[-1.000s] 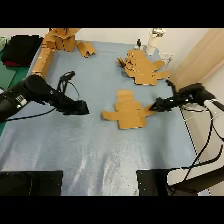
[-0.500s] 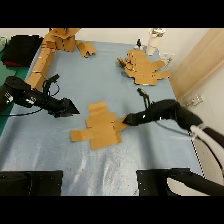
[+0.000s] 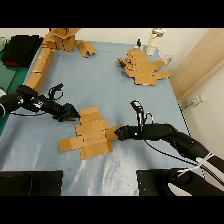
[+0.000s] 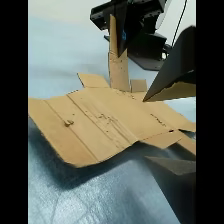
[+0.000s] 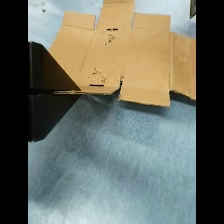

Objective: Fold the box.

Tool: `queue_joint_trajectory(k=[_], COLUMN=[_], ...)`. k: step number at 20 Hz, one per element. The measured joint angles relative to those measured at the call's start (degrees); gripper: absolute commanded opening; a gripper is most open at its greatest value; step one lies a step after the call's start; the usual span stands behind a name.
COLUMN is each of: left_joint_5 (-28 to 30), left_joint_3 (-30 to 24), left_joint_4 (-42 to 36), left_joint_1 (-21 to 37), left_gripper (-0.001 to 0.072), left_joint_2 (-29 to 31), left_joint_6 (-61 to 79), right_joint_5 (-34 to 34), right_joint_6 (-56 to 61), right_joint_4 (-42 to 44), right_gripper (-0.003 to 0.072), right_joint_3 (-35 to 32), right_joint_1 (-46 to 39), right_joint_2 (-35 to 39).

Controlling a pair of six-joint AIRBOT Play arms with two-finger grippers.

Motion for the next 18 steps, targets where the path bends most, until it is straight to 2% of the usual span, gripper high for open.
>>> queue_joint_trajectory(k=[8, 9, 10, 18], left_joint_5=[2.6, 2.8, 2.9, -0.1], left_joint_3=[0.0, 0.0, 0.1, 1.7], left_joint_4=[-3.8, -4.9, -6.0, -9.8], left_joint_1=[-1.6, -2.0, -2.5, -3.6], left_gripper=[0.0502, 0.0408, 0.0347, 0.0346], left_joint_2=[-5.9, -6.5, -7.1, -9.0], left_joint_6=[3.0, 3.7, 4.4, 10.6], right_joint_5=[6.3, 6.5, 6.8, 7.3], right_joint_6=[0.5, 0.5, 0.5, 0.5], right_joint_4=[-1.6, -1.7, -1.8, -2.6], right_gripper=[0.0001, 0.0001, 0.0001, 0.0002], right_joint_3=[-1.2, -1.3, -1.3, -1.4], right_joint_1=[4.3, 4.4, 4.5, 4.8], right_joint_2=[-0.6, -0.6, -0.8, -2.3])
